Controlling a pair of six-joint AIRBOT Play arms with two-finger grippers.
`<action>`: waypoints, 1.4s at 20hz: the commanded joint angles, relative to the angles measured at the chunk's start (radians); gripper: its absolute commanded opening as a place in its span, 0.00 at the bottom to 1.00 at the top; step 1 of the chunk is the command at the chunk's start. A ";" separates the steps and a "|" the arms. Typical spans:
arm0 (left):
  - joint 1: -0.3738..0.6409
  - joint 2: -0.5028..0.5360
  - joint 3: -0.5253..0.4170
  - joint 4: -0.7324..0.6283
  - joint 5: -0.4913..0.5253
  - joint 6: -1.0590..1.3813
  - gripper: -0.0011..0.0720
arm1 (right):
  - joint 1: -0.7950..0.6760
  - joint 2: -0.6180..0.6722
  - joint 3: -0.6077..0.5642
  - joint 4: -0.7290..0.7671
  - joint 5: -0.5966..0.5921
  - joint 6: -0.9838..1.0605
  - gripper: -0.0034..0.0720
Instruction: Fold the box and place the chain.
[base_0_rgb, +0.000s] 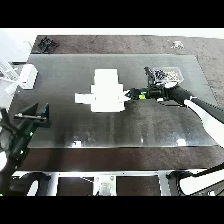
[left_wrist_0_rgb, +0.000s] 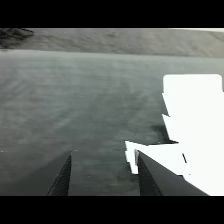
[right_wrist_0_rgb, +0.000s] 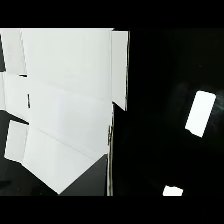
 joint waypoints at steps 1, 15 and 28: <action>0.000 -0.241 0.156 0.019 -0.109 0.000 0.63 | 0.000 0.000 0.001 0.001 0.002 0.000 0.05; 0.000 -1.373 1.280 0.703 -0.907 -0.517 0.63 | 0.000 0.000 0.001 0.001 -0.018 0.021 0.06; -0.001 -1.805 1.872 0.699 -1.233 -0.745 0.63 | 0.000 0.000 0.000 0.001 -0.018 0.018 0.06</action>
